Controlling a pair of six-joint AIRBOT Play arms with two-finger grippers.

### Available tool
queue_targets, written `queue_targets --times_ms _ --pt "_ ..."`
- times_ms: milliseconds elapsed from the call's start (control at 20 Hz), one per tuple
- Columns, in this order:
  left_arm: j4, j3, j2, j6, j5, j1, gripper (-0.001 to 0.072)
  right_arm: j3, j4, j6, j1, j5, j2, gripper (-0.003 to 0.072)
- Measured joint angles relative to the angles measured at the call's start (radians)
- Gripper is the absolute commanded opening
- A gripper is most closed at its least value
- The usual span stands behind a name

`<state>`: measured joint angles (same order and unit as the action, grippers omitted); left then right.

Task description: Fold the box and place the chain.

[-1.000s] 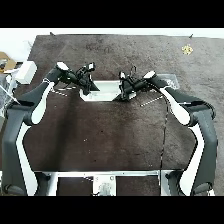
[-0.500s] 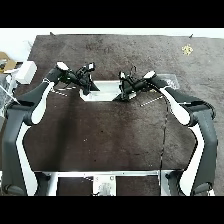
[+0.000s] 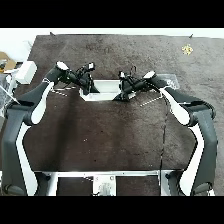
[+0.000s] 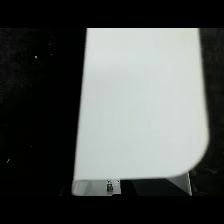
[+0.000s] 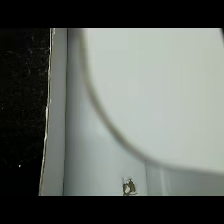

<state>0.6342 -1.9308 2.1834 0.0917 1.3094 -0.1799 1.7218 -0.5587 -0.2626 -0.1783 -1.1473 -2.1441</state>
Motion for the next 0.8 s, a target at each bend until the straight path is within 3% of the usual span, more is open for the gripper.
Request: queue_targets --times_ms 300,500,550,600,650,800 --pt "0.016 -0.002 -0.059 -0.087 0.04 0.044 0.0294 0.0 -0.001 -0.002 0.0 -0.003 0.0 0.0446" --pt "-0.006 -0.004 -0.108 -0.207 0.167 0.106 0.0292 0.0 -0.002 -0.002 0.0 -0.004 0.0 0.0446" --pt "-0.021 -0.001 -0.114 -0.239 0.208 0.113 0.0264 0.0 -0.003 -0.002 0.0 -0.005 0.0 0.0446" --pt "-0.036 0.007 -0.117 -0.27 0.253 0.114 0.0108 0.0 -0.003 -0.002 0.0 -0.005 0.0 0.0446" --pt "-0.046 0.018 -0.121 -0.29 0.286 0.111 0.0017 0.0 -0.003 -0.002 0.0 -0.006 0.0 0.0446" --pt "-0.064 0.044 -0.126 -0.322 0.325 0.089 0.0013 0.0 -0.003 -0.003 0.0 -0.008 0.0 0.0446"
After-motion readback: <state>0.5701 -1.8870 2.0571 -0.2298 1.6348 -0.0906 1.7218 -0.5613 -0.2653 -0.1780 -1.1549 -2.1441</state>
